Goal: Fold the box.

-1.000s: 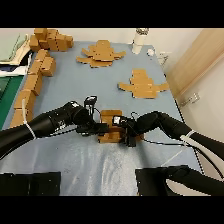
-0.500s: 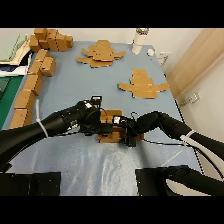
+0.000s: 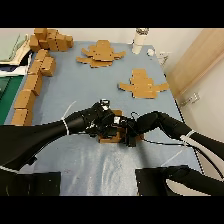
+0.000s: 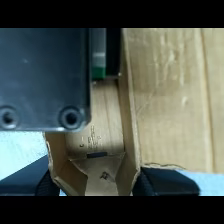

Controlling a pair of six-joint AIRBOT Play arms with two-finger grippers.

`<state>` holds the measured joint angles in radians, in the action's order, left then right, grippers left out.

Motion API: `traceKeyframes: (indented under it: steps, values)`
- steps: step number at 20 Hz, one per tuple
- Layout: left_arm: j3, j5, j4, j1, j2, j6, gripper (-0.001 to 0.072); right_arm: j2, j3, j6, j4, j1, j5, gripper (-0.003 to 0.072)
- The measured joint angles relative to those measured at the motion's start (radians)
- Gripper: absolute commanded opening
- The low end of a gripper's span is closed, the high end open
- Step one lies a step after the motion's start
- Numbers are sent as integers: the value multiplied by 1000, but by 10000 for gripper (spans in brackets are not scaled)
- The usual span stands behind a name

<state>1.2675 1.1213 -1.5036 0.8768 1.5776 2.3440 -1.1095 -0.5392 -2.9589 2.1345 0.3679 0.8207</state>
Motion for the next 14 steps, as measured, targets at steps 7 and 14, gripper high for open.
traceKeyframes:
  steps: [7, 14]
  values:
    - [8, 11, -26, 2, 23, 1, 450, 0, 0, 0, 0, 0, 0, 536]
    - [8, 7, -32, 0, 41, 36, 14, 0, 0, 0, 0, 0, 0, 536]
